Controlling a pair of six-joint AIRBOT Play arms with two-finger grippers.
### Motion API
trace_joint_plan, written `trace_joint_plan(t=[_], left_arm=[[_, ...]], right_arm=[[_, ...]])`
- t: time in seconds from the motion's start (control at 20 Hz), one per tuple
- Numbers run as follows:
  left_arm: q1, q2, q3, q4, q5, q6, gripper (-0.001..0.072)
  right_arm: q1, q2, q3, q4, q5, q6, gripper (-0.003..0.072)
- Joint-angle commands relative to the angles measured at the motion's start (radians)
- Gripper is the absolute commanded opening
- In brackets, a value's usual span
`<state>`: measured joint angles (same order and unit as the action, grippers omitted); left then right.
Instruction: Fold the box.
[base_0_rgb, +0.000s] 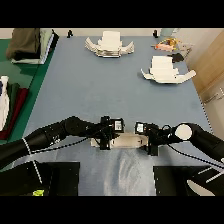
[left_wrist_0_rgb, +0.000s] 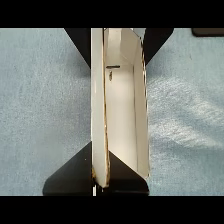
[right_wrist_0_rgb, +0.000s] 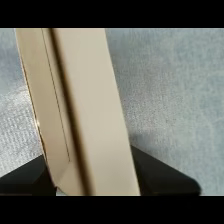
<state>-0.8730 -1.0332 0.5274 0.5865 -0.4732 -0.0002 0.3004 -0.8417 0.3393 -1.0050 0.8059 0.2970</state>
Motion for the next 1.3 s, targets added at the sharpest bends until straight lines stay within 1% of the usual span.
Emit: trace_joint_plan(t=[0.0,0.05,0.1,0.3,1.25], left_arm=[[0.0,0.0,0.0,0.0,0.0,0.0,0.0016],[0.0,0.0,0.0,0.0,0.0,0.0,0.0016],[0.0,0.0,0.0,0.0,0.0,0.0,0.0016],[0.0,0.0,0.0,0.0,0.0,0.0,0.0016],[0.0,0.0,0.0,-0.011,0.0,0.0,0.0016]], right_arm=[[0.001,-0.001,-0.019,-0.001,-0.008,-0.029,0.05],[0.001,-0.001,-0.021,-0.001,-0.013,-0.036,0.0443],[0.001,-0.001,-0.021,-0.003,-0.015,-0.036,0.0438],[0.001,0.0,-0.021,-0.029,-0.023,-0.036,0.0446],[0.001,0.002,-0.019,-0.027,-0.029,-0.036,0.0445]])
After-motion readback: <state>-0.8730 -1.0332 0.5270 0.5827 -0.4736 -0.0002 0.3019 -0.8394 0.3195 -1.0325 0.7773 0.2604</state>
